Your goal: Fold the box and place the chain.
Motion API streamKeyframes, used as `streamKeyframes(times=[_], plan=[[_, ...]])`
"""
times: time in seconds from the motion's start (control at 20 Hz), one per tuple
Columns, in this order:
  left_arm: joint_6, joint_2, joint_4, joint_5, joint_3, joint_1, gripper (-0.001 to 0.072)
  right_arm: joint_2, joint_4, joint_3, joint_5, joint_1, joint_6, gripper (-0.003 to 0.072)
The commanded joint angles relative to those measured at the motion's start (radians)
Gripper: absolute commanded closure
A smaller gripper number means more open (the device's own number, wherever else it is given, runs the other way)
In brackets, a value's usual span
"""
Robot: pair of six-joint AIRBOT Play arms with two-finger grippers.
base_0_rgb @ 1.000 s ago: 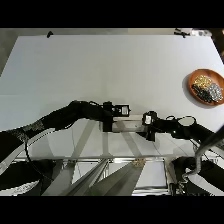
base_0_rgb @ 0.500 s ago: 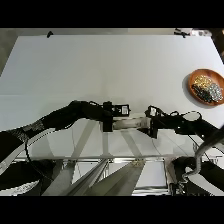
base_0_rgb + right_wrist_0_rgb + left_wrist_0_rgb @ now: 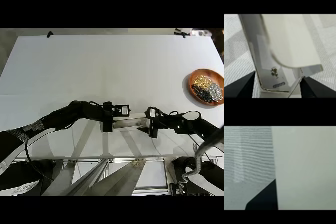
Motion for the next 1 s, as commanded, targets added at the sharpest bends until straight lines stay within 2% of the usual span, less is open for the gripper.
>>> streamKeyframes(times=[0.0,0.1,0.3,0.95], plan=[[0.000,0.000,0.000,0.000,0.000,0.000,0.0696,-0.003,-0.011,0.001,-0.019,0.002,-0.012,0.0170],[0.000,0.000,0.000,0.000,0.000,0.000,0.0696,-0.003,-0.037,0.001,-0.025,0.002,-0.012,0.0211],[0.000,0.000,0.000,0.000,0.000,0.000,0.0696,-0.003,-0.033,0.001,-0.032,0.058,-0.011,0.0210],[0.000,0.000,0.000,0.000,0.000,0.000,0.0696,-0.003,-0.086,0.000,0.000,0.061,0.088,0.0226]])
